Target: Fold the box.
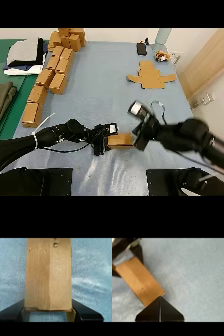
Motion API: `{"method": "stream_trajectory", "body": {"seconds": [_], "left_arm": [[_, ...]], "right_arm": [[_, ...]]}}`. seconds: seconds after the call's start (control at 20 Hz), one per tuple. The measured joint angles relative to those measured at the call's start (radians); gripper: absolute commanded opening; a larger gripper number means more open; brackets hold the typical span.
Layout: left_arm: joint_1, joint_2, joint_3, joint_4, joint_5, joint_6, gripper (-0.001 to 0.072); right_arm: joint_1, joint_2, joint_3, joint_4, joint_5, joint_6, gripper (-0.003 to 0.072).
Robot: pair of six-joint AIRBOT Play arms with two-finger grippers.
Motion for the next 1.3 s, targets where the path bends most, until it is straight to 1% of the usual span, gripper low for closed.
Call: {"method": "stream_trajectory", "body": {"seconds": [0.15,0.3,0.4,0.7,0.8,0.95,1.05,1.3], "left_arm": [[0.0,0.0,0.0,0.0,0.0,0.0,0.0543],[0.0,0.0,0.0,0.0,0.0,0.0,0.0543],[0.0,0.0,0.0,0.0,0.0,0.0,0.0543],[0.0,0.0,0.0,0.0,0.0,0.0,0.0543],[0.0,0.0,0.0,0.0,0.0,0.0,0.0543],[0.0,0.0,0.0,0.0,0.0,0.0,0.0543],[0.0,0.0,0.0,0.0,0.0,0.0,0.0543],[0.0,0.0,0.0,0.0,0.0,0.0,0.0543]], "right_arm": [[0.249,0.051,-0.105,-0.297,0.02,0.213,0.0],[0.436,0.056,-0.157,-0.591,0.033,0.423,0.0001],[0.51,0.043,-0.172,-0.733,0.037,0.518,0.0002],[0.658,-0.057,-0.213,-1.046,0.047,0.741,0.0004],[0.679,-0.097,-0.22,-1.102,0.043,0.805,0.0004],[0.695,-0.134,-0.224,-1.14,0.044,0.863,0.0005],[0.7,-0.145,-0.225,-1.139,0.044,0.885,0.0004],[0.704,-0.155,-0.227,-1.068,0.042,0.905,0.0004]]}}
